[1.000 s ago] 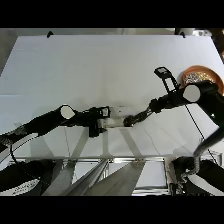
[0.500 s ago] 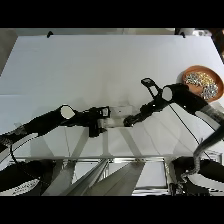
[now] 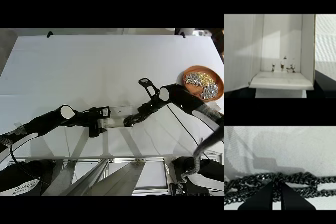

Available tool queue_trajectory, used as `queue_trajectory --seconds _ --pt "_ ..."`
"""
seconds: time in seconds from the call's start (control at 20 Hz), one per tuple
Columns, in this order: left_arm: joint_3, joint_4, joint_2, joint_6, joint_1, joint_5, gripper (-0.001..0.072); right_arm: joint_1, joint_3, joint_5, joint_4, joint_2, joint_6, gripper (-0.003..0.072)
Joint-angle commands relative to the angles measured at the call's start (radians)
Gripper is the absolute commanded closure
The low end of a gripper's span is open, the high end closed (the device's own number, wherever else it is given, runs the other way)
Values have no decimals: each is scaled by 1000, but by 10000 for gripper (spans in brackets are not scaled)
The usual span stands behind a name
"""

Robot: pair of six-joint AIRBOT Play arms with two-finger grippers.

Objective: Fold the box and place the chain.

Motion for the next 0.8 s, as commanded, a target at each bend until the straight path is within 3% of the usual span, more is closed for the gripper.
queue_trajectory --seconds 0.0,0.45,0.75 --pt "-1 0 0 0 0 0 502 1 0 14 -2 40 -7 667" --pt "-1 0 0 0 0 0 502 1 0 154 13 359 -8 667" --pt "-1 0 0 0 0 0 502 1 0 188 207 533 -48 667"
